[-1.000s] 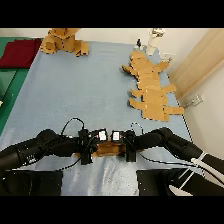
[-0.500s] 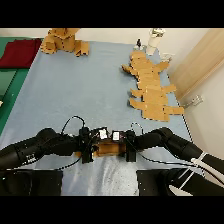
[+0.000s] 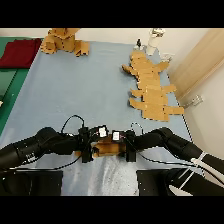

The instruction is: Fold the box.

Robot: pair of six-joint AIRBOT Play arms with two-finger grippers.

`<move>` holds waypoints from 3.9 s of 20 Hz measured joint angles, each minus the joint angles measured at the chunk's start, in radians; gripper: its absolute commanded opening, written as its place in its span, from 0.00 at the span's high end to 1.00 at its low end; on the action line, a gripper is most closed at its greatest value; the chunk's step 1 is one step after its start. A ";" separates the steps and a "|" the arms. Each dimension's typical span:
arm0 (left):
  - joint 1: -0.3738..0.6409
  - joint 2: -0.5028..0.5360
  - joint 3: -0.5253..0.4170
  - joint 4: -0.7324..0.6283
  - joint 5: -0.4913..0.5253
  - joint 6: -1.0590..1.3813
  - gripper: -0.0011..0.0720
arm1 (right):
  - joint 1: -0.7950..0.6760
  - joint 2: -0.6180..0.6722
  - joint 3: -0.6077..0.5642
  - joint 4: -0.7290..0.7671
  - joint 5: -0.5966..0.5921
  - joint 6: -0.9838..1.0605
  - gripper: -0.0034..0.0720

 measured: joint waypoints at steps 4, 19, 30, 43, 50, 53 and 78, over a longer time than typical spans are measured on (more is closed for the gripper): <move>0.053 0.010 0.000 0.034 0.065 -0.006 0.47 | 0.000 0.000 0.000 0.000 0.000 0.000 0.33; 0.009 0.006 -0.020 -0.040 0.062 0.101 0.52 | 0.000 0.000 0.000 0.000 0.000 0.000 0.33; 0.004 -0.028 -0.021 -0.097 0.008 0.129 0.75 | 0.000 0.000 0.000 0.000 0.000 0.000 0.33; -0.032 -0.038 -0.025 -0.150 -0.084 0.155 0.63 | 0.000 0.000 0.000 0.000 0.000 0.000 0.33; -0.032 -0.038 -0.032 -0.167 -0.090 0.154 0.09 | 0.000 0.000 0.000 0.000 0.000 0.000 0.33; -0.032 -0.038 -0.032 -0.168 -0.093 0.154 0.09 | 0.000 0.000 0.000 0.000 0.000 0.000 0.33; 0.304 0.286 -0.163 0.088 0.367 -1.148 0.97 | 0.000 0.000 0.000 0.000 0.000 0.000 0.33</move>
